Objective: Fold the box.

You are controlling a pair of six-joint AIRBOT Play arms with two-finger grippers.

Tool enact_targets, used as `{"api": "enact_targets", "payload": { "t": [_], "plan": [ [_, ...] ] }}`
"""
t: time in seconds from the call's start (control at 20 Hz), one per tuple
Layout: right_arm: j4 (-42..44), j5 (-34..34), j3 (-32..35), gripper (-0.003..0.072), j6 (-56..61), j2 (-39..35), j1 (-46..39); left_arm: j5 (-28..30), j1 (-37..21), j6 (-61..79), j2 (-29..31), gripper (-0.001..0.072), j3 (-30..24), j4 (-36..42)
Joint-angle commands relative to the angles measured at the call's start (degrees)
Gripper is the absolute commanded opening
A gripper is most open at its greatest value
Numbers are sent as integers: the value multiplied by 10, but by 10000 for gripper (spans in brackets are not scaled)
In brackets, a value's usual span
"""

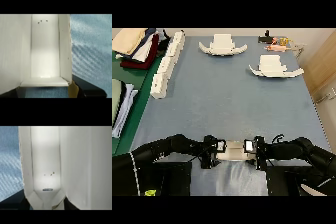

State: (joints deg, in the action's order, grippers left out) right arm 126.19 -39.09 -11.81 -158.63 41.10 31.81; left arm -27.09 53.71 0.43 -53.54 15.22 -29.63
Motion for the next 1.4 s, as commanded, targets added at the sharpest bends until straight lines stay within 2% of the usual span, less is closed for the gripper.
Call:
{"api": "enact_targets", "payload": {
  "t": [0.0, 0.1, 0.15, 0.2, 1.35],
  "plan": [
    [0, 0, 0, 420, 0, 0, 0, 6, 2, -5, -3, 698, 1, -1],
    [0, 0, 0, 419, 0, 0, 0, 5, 2, -7, -3, 696, 1, -2],
    [0, 0, 0, 420, 0, 0, 0, 6, 2, -14, -3, 577, 1, -4],
    [0, 0, 0, 420, 0, 0, 0, 6, 2, -14, -3, 529, 1, -4],
    [0, 0, 0, 420, 0, 0, 0, 5, 2, -15, -3, 531, 1, -3]
  ]
}}
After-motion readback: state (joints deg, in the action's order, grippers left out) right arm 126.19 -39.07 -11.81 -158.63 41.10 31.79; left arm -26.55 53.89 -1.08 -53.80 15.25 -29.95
